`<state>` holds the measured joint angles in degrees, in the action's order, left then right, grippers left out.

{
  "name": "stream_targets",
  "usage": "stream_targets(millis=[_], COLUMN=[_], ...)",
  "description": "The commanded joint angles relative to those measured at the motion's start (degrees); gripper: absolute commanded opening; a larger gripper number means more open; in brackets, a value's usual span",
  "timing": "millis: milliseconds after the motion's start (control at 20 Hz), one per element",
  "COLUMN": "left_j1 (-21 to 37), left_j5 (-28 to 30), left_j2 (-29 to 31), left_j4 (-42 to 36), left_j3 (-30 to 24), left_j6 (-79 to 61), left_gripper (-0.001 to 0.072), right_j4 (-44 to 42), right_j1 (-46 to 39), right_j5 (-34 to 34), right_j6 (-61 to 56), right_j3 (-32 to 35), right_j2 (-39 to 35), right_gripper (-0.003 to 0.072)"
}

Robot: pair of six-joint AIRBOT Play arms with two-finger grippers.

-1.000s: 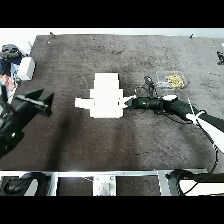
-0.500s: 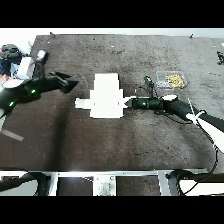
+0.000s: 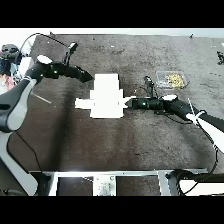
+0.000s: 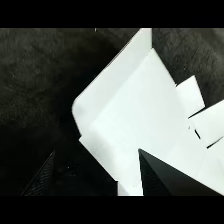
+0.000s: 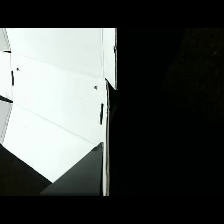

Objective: Fold the box and place the chain.

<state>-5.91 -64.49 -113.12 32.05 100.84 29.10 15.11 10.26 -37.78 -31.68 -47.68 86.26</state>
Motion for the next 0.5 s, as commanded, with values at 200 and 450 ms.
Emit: stream_targets(millis=[200,450], left_j1=[-0.7,-0.7], left_j5=[-16.5,-20.2], left_j2=[-14.3,-15.6], left_j4=[1.7,-3.1], left_j3=[15.0,14.9], left_j6=[8.1,8.1], left_gripper=[0.0570,0.0569], right_j4=[0.0,0.0], right_j1=[0.0,0.0], right_j5=[-0.3,-0.3], right_j6=[0.0,0.0], right_j3=[0.0,0.0], right_j2=[0.0,0.0], right_gripper=[0.0009,0.0009])
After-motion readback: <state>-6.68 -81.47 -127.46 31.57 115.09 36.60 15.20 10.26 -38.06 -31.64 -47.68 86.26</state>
